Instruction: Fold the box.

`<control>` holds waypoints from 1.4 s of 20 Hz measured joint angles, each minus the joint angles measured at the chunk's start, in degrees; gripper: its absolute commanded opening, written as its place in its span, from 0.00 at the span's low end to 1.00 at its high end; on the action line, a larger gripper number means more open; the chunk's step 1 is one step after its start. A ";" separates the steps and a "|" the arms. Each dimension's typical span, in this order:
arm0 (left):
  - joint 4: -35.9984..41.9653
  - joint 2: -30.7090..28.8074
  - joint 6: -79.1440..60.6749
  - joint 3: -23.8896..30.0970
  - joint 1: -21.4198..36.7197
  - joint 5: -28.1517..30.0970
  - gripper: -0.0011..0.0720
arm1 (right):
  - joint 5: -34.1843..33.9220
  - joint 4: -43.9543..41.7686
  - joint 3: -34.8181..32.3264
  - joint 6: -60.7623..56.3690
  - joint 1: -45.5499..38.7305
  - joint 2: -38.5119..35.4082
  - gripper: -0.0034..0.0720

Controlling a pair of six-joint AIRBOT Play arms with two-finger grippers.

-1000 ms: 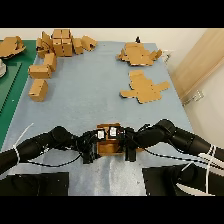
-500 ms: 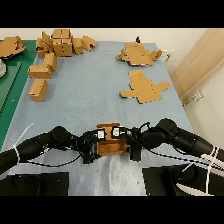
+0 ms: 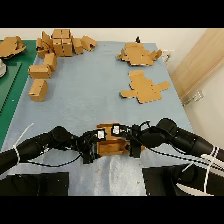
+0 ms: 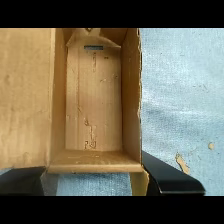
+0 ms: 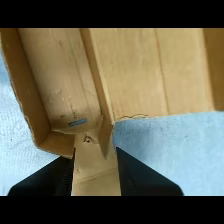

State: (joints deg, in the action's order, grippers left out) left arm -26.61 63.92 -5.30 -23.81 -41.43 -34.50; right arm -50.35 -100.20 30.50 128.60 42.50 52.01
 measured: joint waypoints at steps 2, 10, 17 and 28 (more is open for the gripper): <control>0.00 0.00 0.00 0.00 0.00 0.02 0.57 | 0.66 -0.96 0.00 -0.02 0.00 0.00 0.46; 0.00 0.00 0.00 0.00 0.00 0.02 0.57 | 2.10 -7.96 0.00 1.86 0.00 0.00 0.18; 0.00 0.00 0.02 0.00 0.00 0.02 0.57 | 4.48 -10.40 -0.02 2.45 0.00 0.52 0.19; 0.00 0.00 0.07 0.00 0.00 0.02 0.57 | 4.83 -11.69 -0.02 2.58 0.00 0.85 0.52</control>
State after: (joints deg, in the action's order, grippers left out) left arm -26.61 63.92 -5.23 -23.81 -41.43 -34.48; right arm -45.52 -111.90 30.48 131.17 42.50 52.86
